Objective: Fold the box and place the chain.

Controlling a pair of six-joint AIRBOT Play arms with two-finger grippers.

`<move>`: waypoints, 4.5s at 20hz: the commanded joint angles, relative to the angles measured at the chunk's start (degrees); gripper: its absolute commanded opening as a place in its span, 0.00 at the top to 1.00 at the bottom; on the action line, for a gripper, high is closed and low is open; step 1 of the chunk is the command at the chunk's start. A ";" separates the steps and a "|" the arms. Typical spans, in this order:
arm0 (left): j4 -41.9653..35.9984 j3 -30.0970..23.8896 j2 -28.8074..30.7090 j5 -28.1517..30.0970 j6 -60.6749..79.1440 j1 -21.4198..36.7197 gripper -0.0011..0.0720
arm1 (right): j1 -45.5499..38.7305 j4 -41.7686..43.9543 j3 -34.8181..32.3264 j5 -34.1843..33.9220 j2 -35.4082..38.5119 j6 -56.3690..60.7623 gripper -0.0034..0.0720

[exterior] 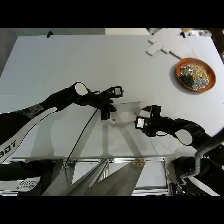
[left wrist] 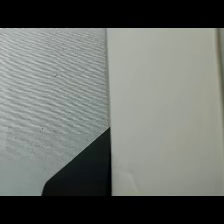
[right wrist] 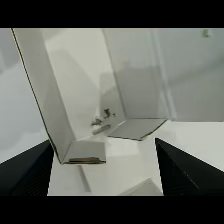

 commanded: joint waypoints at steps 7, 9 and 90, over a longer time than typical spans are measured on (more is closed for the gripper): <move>0.00 0.07 0.04 -0.07 0.11 0.00 0.97 | -8.59 27.19 1.27 8.44 -6.67 -32.72 0.04; 0.02 0.04 0.04 -0.07 0.11 0.00 0.97 | -11.17 32.06 1.36 9.22 -8.87 -37.70 0.03; 0.00 0.07 0.04 -0.07 0.11 0.00 0.97 | -20.46 38.56 12.81 25.99 -32.68 -50.01 0.39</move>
